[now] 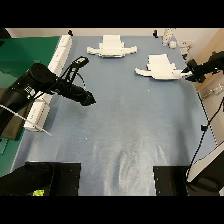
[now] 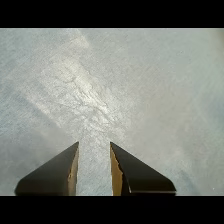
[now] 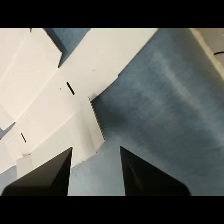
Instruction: Fold the box.
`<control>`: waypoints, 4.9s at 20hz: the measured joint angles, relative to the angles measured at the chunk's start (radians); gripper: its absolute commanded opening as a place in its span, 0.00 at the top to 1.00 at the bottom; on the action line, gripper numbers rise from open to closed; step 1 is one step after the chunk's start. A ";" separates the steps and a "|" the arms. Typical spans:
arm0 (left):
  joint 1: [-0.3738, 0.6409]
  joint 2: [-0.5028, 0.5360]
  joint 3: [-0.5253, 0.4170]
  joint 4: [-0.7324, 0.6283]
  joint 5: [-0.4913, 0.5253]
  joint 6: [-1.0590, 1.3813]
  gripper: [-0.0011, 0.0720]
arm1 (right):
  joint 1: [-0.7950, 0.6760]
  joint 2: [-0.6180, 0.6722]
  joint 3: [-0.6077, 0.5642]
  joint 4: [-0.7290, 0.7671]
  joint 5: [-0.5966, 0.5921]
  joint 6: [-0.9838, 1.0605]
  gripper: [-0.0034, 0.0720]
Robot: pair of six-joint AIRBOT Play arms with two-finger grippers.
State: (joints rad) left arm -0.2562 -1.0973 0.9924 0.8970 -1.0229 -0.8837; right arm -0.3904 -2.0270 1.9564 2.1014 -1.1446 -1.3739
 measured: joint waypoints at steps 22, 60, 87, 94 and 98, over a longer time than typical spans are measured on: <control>0.000 0.000 0.000 0.000 0.000 0.000 0.58 | 0.083 0.219 -0.219 0.153 -0.174 -0.126 0.96; 0.000 0.000 0.000 0.000 0.000 0.000 0.58 | 0.154 0.763 -0.891 -0.214 -0.149 -0.241 0.31; 0.000 0.000 0.000 0.000 0.000 0.000 0.58 | -0.027 0.396 -0.833 0.120 -0.377 -0.626 0.37; 0.000 0.000 0.000 0.000 0.000 0.000 0.58 | 0.019 0.396 -0.882 0.139 -0.381 -0.680 0.50; 0.000 0.000 0.000 0.000 0.000 0.000 0.58 | 0.080 0.396 -0.891 0.155 -0.382 -0.706 0.93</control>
State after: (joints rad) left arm -0.2562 -1.0973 0.9924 0.8974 -1.0233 -0.8833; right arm -0.3103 -1.6310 1.0657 2.2566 -1.5269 -2.0804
